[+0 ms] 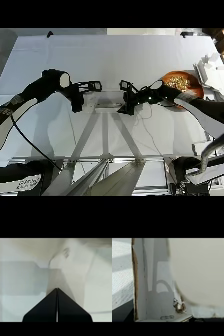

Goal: Fold the box and place the chain.

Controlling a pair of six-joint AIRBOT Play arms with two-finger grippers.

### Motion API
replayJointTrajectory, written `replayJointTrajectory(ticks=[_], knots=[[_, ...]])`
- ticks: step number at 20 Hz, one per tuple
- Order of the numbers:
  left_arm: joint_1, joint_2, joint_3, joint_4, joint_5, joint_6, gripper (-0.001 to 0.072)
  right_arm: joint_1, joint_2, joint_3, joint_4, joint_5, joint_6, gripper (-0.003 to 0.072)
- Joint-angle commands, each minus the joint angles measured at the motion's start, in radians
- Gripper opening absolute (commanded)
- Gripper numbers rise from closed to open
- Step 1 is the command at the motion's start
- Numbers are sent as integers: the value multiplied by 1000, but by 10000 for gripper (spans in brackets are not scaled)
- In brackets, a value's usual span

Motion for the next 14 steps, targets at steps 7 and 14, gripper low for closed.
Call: replayJointTrajectory(ticks=[7, 14], knots=[[97, -9, 0, -137, 1, 72, 7, 0, 0, 0, 0, 0, 0, 516], [116, -9, 0, -403, 31, 342, 362, 0, 0, 0, 0, 0, 0, 516]])
